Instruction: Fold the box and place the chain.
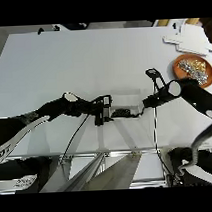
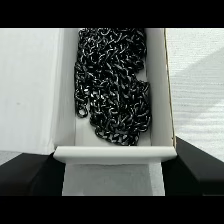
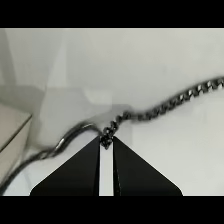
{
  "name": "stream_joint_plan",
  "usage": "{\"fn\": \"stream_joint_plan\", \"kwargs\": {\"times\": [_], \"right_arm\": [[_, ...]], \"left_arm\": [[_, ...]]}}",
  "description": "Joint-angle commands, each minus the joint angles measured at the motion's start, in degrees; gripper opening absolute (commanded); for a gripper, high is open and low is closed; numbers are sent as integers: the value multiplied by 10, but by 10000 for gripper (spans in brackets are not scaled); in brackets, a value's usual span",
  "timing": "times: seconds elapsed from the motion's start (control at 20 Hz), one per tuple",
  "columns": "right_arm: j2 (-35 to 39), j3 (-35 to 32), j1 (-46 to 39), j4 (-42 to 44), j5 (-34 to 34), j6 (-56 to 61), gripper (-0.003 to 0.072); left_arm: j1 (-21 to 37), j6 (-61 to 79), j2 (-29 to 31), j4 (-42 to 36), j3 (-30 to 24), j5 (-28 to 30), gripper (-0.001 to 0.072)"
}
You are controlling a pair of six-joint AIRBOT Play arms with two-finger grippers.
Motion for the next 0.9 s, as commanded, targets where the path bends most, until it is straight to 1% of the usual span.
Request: {"fn": "stream_joint_plan", "kwargs": {"times": [0.0,0.15,0.3,0.55,0.65,0.85], "right_arm": [[89,1,0,16,33,-4,17],[165,1,0,94,56,-41,17],[216,1,0,190,71,-82,17],[228,1,0,334,77,-139,17],[228,0,0,358,75,-152,17],[228,0,10,363,50,-169,18]], "left_arm": [[0,0,0,0,0,0,83],[0,0,0,0,0,0,83],[0,0,0,0,0,0,83],[0,0,0,0,0,0,83],[0,0,0,0,0,0,83],[0,0,0,0,0,0,83]]}}
